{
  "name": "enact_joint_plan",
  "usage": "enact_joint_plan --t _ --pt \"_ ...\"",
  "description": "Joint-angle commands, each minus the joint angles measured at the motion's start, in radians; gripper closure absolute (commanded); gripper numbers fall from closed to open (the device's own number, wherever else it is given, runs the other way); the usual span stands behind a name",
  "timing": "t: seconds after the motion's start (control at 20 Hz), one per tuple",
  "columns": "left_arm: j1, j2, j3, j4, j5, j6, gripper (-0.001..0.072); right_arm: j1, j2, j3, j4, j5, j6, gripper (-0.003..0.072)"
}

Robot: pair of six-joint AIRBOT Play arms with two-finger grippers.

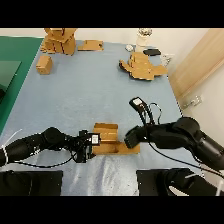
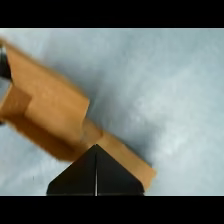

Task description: Fold the box.

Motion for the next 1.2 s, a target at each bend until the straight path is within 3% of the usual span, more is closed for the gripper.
enact_joint_plan --t 0.0,0.05,0.1,0.15,0.35,0.55,1.0,1.05,1.1,1.15 --pt "0.0 0.001 0.0 0.0 0.001 0.0 0.0169 0.056 0.09 -0.05 0.097 -0.188 -0.211 0.0677" --pt "0.0 0.001 0.0 0.0 0.001 0.0 0.0169 0.079 0.094 -0.08 0.1 -0.182 -0.264 0.0479" --pt "0.0 0.001 0.0 0.0 0.001 0.0 0.0169 0.094 0.092 -0.113 0.08 -0.154 -0.312 0.0207" --pt "0.0 0.001 0.0 0.0 0.0 0.0 0.0169 0.105 0.081 -0.149 0.043 -0.104 -0.376 0.009" --pt "0.0 0.001 0.0 0.0 0.001 0.0 0.0169 0.107 -0.01 -0.206 -0.119 0.12 -0.485 0.0089" --pt "0.0 0.001 0.0 0.0 0.001 0.0 0.0169 0.107 -0.09 -0.206 -0.14 0.28 -0.524 0.0089" --pt "0.0 0.001 0.0 0.0 0.001 0.0 0.0169 0.107 -0.121 -0.206 -0.035 0.319 -0.878 0.0091" --pt "0.0 0.001 0.0 0.0 0.001 0.0 0.0169 0.107 -0.121 -0.206 -0.006 0.319 -0.899 0.0148" --pt "0.0 0.001 0.0 0.0 0.001 0.0 0.0169 0.107 -0.121 -0.206 0.021 0.319 -0.932 0.028" --pt "0.0 0.001 0.0 0.0 0.001 0.0 0.0169 0.107 -0.122 -0.206 0.039 0.322 -0.967 0.0317"
